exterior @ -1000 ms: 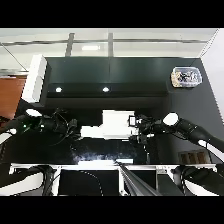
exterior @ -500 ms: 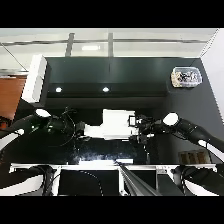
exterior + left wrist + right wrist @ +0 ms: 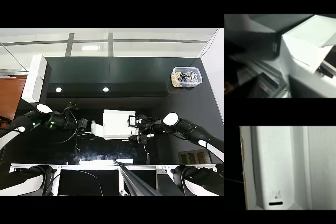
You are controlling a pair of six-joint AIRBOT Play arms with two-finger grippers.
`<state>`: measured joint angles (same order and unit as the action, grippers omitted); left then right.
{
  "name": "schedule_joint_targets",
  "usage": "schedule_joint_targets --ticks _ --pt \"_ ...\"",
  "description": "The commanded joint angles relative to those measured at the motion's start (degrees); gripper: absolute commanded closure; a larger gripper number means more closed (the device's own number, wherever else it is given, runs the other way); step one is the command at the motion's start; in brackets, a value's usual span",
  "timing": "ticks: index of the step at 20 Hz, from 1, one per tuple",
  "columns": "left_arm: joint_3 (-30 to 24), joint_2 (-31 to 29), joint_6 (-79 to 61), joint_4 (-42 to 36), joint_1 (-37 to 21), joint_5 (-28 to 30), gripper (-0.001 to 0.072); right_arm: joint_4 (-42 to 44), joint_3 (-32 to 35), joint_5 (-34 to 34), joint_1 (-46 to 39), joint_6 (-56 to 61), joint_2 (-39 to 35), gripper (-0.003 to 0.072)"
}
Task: Fold the box and place the chain.
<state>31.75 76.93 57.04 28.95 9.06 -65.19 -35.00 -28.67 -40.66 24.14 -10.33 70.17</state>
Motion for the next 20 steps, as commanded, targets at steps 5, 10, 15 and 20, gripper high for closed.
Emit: schedule_joint_targets --ticks 5,10,15,20 --pt "3.76 -1.09 1.38 0.15 0.98 -4.20 -0.0004 0.02 0.04 -0.02 0.02 0.02 0.00 0.0261" --pt "7.37 -1.40 9.44 2.23 8.13 2.80 -0.0003 0.02 0.04 0.00 0.02 0.02 -0.02 0.0261" --pt "13.14 -1.40 29.83 19.67 16.92 8.09 -0.0003 0.04 0.04 -0.02 0.02 0.02 -0.02 0.0261" --pt "18.78 -1.38 50.75 36.89 24.87 9.86 -0.0001 0.04 0.04 0.00 0.02 0.02 -0.02 0.0262"
